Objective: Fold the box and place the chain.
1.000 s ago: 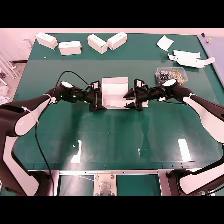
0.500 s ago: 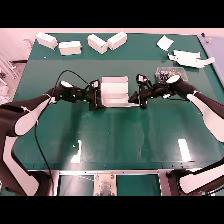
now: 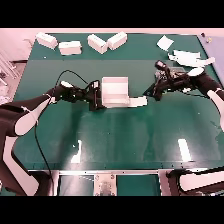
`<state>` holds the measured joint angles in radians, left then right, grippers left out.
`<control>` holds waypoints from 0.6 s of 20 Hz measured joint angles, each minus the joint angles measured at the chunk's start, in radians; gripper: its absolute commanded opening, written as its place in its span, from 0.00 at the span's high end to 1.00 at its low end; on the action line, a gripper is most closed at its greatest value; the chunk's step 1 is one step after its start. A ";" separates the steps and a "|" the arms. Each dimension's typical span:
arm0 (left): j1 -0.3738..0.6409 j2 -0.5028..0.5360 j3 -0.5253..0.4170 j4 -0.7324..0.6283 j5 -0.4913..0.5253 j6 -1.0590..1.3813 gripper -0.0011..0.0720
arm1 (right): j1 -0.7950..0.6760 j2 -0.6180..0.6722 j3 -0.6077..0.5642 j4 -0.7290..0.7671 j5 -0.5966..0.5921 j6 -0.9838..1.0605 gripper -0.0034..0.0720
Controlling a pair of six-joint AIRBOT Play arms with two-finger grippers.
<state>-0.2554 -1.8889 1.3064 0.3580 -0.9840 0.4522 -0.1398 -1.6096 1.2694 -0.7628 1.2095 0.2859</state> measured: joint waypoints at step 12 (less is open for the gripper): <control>0.000 0.000 0.000 0.000 -0.001 0.001 0.19 | -0.075 -0.154 -0.009 0.007 -0.084 0.436 0.94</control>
<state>-0.2554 -1.8889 1.3064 0.3584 -0.9852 0.4530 -0.2150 -1.7641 1.2606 -0.7555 1.1252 0.7223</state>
